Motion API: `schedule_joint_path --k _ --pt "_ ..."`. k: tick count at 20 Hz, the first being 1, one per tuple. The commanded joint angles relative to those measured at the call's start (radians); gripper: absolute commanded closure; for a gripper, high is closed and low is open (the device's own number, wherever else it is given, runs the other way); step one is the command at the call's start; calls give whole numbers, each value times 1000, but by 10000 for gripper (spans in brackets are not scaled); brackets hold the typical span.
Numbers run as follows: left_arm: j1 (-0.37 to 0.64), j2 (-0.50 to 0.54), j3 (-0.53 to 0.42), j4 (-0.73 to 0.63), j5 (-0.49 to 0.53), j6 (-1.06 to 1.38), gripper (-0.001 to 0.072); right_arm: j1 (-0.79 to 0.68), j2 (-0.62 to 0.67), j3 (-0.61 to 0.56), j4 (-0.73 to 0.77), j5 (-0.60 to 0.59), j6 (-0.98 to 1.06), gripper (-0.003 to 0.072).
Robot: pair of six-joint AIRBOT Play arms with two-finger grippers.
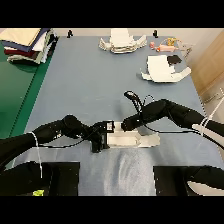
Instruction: Fold the box.
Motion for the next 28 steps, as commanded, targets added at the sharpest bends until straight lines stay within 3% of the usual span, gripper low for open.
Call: schedule_joint_path --k 1,5,9,14,17,18,19,20,21,24,28 --pt "1 1 0 1 0 2 239 1 -19 2 -2 -5 -1 683" --pt "1 1 0 1 0 2 239 1 6 23 -8 -6 -2 683" --pt "1 1 0 1 0 2 238 -1 146 43 -85 -39 -1 683" --pt "1 1 0 1 0 2 238 -1 396 25 -310 -257 -8 684" --pt "1 1 0 1 0 2 239 0 549 -69 -313 -392 -109 683" --pt "1 1 0 1 0 2 239 0 592 -112 -326 -418 -136 653" --pt "1 1 0 1 0 2 238 0 631 -158 -362 -420 -143 417" --pt "1 1 0 1 0 2 239 0 654 -199 -408 -403 -183 253" --pt "1 1 0 1 0 2 238 0 663 -237 -447 -377 -241 219" --pt "1 1 0 -10 38 2 238 2 631 -309 -464 -246 -413 219" --pt "1 1 0 -10 35 2 239 2 528 -322 -465 -93 -516 219"
